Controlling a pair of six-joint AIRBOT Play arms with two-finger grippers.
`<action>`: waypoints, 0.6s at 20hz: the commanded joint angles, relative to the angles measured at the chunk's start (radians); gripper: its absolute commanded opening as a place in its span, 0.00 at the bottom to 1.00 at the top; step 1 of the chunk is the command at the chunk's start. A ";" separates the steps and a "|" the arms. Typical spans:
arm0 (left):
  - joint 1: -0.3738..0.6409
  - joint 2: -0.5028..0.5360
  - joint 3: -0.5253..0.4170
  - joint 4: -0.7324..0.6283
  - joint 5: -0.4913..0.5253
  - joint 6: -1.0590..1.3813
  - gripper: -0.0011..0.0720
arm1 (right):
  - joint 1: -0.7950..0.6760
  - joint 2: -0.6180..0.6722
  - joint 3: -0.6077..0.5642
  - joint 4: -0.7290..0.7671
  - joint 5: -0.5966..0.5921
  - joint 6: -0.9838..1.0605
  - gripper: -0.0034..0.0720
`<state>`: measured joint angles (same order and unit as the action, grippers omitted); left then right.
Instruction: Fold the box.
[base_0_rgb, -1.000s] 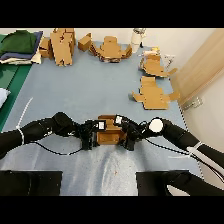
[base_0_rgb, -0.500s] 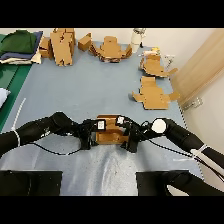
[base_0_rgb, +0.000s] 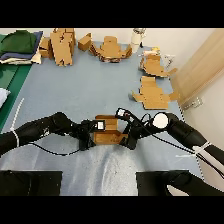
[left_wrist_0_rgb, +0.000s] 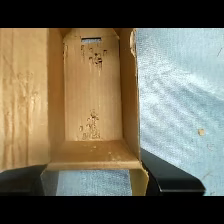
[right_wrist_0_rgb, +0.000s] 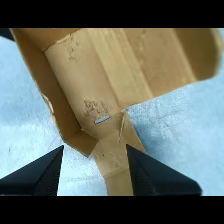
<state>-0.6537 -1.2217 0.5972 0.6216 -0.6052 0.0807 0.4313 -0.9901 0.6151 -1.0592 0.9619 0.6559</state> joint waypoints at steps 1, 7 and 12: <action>0.001 0.001 -0.003 0.011 -0.008 -0.023 0.50 | 0.001 0.000 0.024 -0.001 0.007 0.082 0.83; 0.001 0.001 -0.020 0.012 -0.024 -0.022 0.50 | 0.001 0.000 0.031 0.090 -0.003 0.089 0.83; 0.001 0.001 -0.019 0.016 -0.006 -0.013 0.50 | 0.001 0.000 0.034 0.114 -0.017 0.089 0.81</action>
